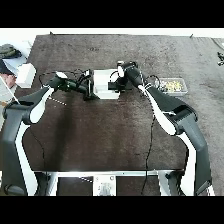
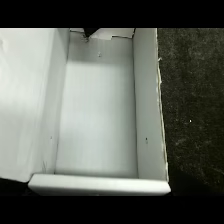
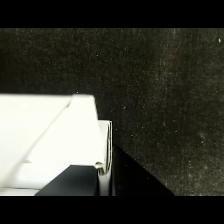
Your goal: Fold the box and place the chain.
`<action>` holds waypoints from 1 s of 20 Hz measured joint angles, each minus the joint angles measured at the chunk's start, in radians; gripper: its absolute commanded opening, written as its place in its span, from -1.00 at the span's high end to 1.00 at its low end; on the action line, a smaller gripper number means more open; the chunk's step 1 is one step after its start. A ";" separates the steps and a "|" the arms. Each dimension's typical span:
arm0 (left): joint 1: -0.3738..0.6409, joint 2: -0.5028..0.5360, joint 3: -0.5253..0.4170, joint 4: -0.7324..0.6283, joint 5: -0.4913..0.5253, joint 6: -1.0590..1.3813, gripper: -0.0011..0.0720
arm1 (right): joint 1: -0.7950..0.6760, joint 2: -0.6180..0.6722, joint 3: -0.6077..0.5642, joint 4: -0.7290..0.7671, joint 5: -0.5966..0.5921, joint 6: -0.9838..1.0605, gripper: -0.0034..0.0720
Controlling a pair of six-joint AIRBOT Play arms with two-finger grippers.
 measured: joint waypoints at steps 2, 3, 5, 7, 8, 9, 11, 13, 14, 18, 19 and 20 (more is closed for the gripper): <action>0.000 0.000 0.000 0.000 0.000 0.000 0.36 | 0.001 0.000 0.003 -0.001 0.003 -0.004 0.79; 0.000 0.000 0.000 0.000 0.000 0.000 0.36 | 0.001 0.000 0.004 -0.001 0.003 -0.005 0.59; 0.000 0.000 0.000 0.000 0.000 0.000 0.36 | 0.001 0.002 0.006 -0.002 0.008 -0.009 -0.15; 0.000 0.000 0.000 0.000 0.000 0.000 0.36 | 0.001 0.008 0.006 -0.006 0.011 -0.010 -0.16; 0.000 0.000 0.000 0.001 0.000 0.000 0.36 | 0.001 0.016 0.006 -0.011 0.016 -0.012 -0.16; 0.000 0.000 0.000 0.001 0.000 0.000 0.36 | 0.001 0.026 0.006 -0.013 0.023 -0.017 -0.16; 0.000 0.000 0.000 0.001 0.000 0.000 0.36 | 0.001 0.049 0.006 -0.018 0.049 -0.034 -0.16; 0.000 0.000 0.000 0.001 0.000 0.000 0.36 | 0.001 0.079 0.006 -0.019 0.073 -0.059 -0.16; 0.000 0.000 0.000 0.001 0.001 0.000 0.36 | 0.002 0.101 0.005 -0.020 0.084 -0.074 -0.16; 0.000 0.000 0.000 0.001 0.001 0.000 0.36 | 0.013 0.235 -0.025 -0.072 0.071 -0.130 -0.15; 0.000 0.000 0.000 0.001 0.001 0.000 0.36 | 0.015 0.283 -0.050 -0.100 0.049 -0.143 -0.15; 0.000 0.000 0.000 0.001 0.001 0.000 0.36 | 0.016 0.330 -0.082 -0.129 0.024 -0.156 -0.11</action>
